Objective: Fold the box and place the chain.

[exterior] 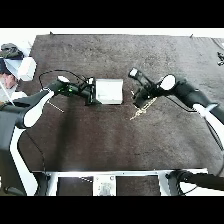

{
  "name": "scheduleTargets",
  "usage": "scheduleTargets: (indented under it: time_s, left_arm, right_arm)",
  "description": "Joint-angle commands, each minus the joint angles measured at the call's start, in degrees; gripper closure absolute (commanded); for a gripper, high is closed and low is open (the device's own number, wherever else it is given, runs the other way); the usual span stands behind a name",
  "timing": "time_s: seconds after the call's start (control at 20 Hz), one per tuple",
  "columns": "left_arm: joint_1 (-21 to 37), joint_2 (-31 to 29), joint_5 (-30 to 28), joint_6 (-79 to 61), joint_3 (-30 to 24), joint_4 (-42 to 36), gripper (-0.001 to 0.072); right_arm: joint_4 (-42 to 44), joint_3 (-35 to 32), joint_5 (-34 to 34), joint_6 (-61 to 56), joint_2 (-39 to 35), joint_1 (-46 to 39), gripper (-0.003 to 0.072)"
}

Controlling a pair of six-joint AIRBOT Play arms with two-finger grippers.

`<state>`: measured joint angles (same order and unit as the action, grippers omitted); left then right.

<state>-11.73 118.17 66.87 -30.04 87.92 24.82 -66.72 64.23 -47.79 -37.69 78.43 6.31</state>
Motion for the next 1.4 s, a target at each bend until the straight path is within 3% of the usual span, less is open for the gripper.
scheduleTargets:
  time_s: [0.0, 0.2, 0.5, 1.1, 1.2, 1.35]
  left_arm:
    - [0.07, 0.00, -0.02, -0.02, -0.02, 0.02, 0.0363]
    - [0.07, 0.00, -0.02, 0.00, -0.02, 0.02, 0.0363]
    - [0.07, 0.00, -0.02, 0.00, -0.02, 0.02, 0.0363]
    - [0.07, 0.00, -0.02, -0.02, -0.02, 0.02, 0.0363]
    - [0.07, 0.00, -0.02, -0.02, -0.02, 0.02, 0.0363]
    - [0.07, 0.00, -0.02, 0.00, -0.02, 0.02, 0.0363]
  right_arm:
    - [2.71, 2.54, 6.08, -0.72, -7.85, 2.71, 0.0697]
    - [2.73, 13.90, 8.28, -6.12, -7.28, 6.75, 0.0698]
    - [2.95, 28.39, 7.63, -12.13, 3.72, 11.78, 0.0698]
    - [1.73, 28.59, -1.99, -17.77, 14.19, 15.52, 0.0698]
    - [-2.23, 28.61, -0.37, -20.24, 12.94, 15.41, 0.0698]
    - [-15.52, 28.61, 1.20, -28.20, 8.33, 14.56, 0.0699]
